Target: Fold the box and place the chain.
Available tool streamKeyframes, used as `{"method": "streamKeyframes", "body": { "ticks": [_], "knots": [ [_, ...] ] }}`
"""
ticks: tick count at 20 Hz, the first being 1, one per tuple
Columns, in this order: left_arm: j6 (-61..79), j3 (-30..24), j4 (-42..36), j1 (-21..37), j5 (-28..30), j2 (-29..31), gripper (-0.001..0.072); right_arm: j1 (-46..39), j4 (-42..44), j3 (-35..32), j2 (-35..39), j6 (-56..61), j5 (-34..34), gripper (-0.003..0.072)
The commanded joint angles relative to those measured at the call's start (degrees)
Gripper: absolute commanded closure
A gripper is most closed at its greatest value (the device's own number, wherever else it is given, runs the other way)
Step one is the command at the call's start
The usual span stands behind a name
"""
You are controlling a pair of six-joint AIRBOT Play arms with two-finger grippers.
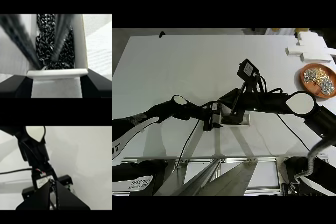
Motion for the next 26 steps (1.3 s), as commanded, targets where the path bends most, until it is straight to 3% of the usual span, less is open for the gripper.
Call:
{"method": "streamKeyframes", "body": {
  "ticks": [1,8,14,20,22,26],
  "knots": [
    [0.00,-0.02,0.00,0.02,0.02,0.04,0.0454,-0.02,-8.00,0.02,0.09,9.20,0.46,0.0668],
    [0.00,-0.02,0.00,0.02,0.02,0.04,0.0454,-0.02,-15.80,0.02,1.68,13.22,3.28,0.0668],
    [0.00,-0.02,0.00,0.02,0.02,0.04,0.0454,-0.02,-29.22,0.00,-1.73,16.13,16.44,0.0667],
    [0.00,-0.02,0.00,0.02,0.02,0.04,0.0454,-0.02,-30.45,0.04,-5.55,16.17,17.66,0.0660],
    [0.00,-0.02,0.00,0.02,0.02,0.04,0.0454,-0.98,-29.38,1.46,-5.49,16.15,18.97,0.0480],
    [0.00,-0.02,0.00,0.02,0.04,0.04,0.0454,-7.10,-28.06,9.64,-6.56,15.65,24.04,0.0429]
  ]
}}
